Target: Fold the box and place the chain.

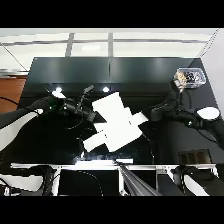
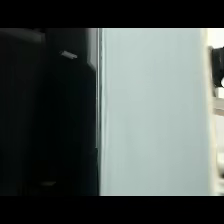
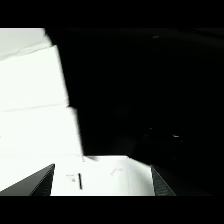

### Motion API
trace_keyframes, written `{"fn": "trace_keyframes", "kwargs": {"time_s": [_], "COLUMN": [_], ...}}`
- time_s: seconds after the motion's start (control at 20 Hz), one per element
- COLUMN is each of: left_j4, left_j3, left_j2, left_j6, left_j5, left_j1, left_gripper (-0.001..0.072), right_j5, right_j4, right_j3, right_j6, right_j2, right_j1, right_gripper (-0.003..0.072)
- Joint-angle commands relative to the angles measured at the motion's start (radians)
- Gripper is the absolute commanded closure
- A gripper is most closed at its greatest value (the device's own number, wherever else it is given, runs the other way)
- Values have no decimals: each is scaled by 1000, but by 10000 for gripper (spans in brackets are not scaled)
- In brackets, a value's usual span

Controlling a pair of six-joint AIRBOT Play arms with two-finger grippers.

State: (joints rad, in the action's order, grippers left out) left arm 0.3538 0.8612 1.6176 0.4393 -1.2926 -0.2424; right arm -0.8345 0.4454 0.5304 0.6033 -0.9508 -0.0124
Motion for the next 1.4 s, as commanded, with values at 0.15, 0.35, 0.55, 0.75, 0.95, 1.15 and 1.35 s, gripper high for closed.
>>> {"fn": "trace_keyframes", "kwargs": {"time_s": [0.15,0.35,0.55,0.75,0.95,1.15,1.35], "left_j4": [192,296,382,307,307,307,307], "left_j3": [38,10,10,10,10,10,10], "left_j2": [-100,-230,-209,-166,-123,-120,-120], "left_j6": [-71,-223,-436,-438,-434,-433,-433], "left_j5": [47,330,357,402,395,394,394], "left_j1": [-69,-192,-234,-237,-236,-236,-236], "left_gripper": [684,678,679,678,678,678,678], "right_j5": [-292,-239,-274,-220,-19,20,-31], "right_j4": [252,261,305,335,354,462,472], "right_j3": [138,141,139,63,-2,-14,-27], "right_j6": [25,25,-43,-233,-271,-303,-357], "right_j2": [1,1,0,-3,-3,-5,-21], "right_j1": [253,260,230,65,-121,-231,-293], "right_gripper": [0,0,1,0,1,1,1]}}
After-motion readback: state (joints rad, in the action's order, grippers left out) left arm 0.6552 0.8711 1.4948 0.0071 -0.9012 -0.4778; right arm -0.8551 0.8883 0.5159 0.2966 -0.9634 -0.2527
